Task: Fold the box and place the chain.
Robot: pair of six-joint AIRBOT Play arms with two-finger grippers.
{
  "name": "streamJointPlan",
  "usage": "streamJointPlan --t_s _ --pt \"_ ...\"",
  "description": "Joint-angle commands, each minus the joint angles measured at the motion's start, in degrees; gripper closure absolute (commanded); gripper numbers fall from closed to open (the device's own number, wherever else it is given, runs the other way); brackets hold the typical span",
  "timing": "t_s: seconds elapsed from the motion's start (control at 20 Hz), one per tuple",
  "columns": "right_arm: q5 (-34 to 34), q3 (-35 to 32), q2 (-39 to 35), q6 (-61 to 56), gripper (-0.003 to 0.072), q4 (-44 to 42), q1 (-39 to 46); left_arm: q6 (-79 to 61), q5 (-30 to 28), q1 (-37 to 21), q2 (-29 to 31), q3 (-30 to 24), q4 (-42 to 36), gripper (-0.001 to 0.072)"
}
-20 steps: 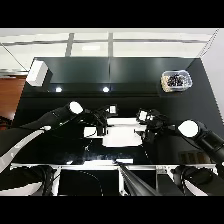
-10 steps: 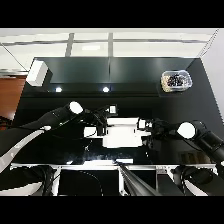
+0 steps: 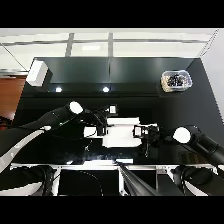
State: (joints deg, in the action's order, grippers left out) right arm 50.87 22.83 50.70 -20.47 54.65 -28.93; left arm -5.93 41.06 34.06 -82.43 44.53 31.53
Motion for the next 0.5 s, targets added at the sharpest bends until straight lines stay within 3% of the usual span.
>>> streamJointPlan --t_s 0.0,0.2,0.45 --pt "-5.95 -0.09 0.04 -0.11 0.0043 -3.34 -1.62 -0.07 -0.02 0.02 -0.02 0.02 0.0 0.0685" --pt "-14.95 -0.07 0.04 -0.13 0.0044 -3.85 -3.52 -0.07 -0.02 0.02 -0.02 0.02 0.0 0.0686" --pt "-16.68 0.0 0.04 0.42 0.0044 -3.37 -3.56 -0.07 -0.02 0.02 -0.02 0.02 0.0 0.0686"
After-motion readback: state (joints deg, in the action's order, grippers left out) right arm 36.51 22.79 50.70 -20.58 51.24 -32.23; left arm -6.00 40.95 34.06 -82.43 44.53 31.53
